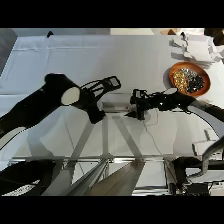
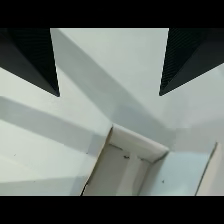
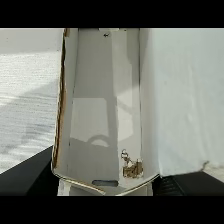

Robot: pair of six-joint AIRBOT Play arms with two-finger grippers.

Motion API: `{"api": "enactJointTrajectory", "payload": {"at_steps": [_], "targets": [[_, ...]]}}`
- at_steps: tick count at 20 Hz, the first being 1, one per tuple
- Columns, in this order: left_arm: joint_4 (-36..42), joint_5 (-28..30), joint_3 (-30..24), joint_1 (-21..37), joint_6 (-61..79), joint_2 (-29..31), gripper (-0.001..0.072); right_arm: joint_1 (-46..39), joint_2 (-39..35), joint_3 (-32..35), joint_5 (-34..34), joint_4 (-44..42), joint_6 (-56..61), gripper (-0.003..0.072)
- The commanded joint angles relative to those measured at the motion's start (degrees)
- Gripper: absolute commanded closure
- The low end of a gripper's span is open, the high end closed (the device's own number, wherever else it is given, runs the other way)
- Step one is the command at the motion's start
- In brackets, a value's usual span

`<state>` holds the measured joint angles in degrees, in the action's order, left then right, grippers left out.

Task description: Fold the box and place the chain.

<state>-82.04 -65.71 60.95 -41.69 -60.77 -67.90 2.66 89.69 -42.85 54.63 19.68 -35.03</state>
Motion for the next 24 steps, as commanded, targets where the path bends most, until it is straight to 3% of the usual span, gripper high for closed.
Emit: {"api": "enactJointTrajectory", "payload": {"at_steps": [1, 6, 10, 13, 18, 24], "targets": [[8.85, 7.58, -5.92, 4.04, 19.65, 5.05, 0.0011, 0.0, -0.04, 0.02, 0.02, -0.02, 0.0, 0.0148], [21.73, 9.75, -13.77, 14.78, 32.65, 2.69, 0.001, 0.02, -0.04, 0.0, 0.0, -0.02, 0.02, 0.0148], [40.85, 8.07, -15.45, 25.57, 66.12, -4.07, 0.0009, 0.02, -0.04, 0.02, 0.02, -0.02, 0.02, 0.0148], [50.73, 6.58, -15.45, 29.14, 83.69, -10.32, 0.0009, 0.02, -0.04, 0.02, 0.0, -0.02, 0.0, 0.0148], [56.0, 6.71, -15.39, 29.79, 89.53, -19.08, 0.0006, 0.02, -0.04, 0.0, 0.0, -0.02, 0.0, 0.0148], [55.8, 5.09, -11.1, 29.94, 89.48, -23.56, 0.0005, 0.0, -0.04, 0.0, 0.0, -0.02, 0.02, 0.0148]]}}
